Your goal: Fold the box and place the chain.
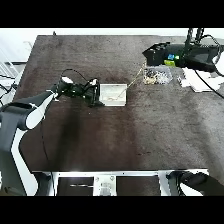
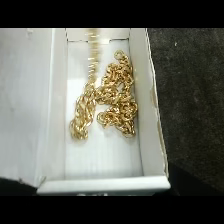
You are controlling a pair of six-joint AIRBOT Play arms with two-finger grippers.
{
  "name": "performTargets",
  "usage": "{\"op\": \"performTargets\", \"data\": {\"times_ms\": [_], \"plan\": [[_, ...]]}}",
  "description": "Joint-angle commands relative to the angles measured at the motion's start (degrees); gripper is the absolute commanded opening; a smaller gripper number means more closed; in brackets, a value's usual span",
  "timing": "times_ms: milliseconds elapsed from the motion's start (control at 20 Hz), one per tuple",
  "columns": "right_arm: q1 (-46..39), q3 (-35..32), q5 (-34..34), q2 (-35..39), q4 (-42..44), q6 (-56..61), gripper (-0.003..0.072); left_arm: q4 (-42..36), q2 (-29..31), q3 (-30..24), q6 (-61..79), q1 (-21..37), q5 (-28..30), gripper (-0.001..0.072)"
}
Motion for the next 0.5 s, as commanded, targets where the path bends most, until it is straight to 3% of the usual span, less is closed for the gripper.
{"op": "performTargets", "data": {"times_ms": [0,450], "plan": [[9.0,-1.2,-1.1,1.6,-11.0,10.5,0.0011,0.0,0.0,0.0,0.0,0.0,0.0,0.0491],[13.6,-10.6,-11.3,-2.4,-21.6,26.8,0.0011,0.0,0.0,0.0,0.0,0.0,0.0,0.0491]]}}
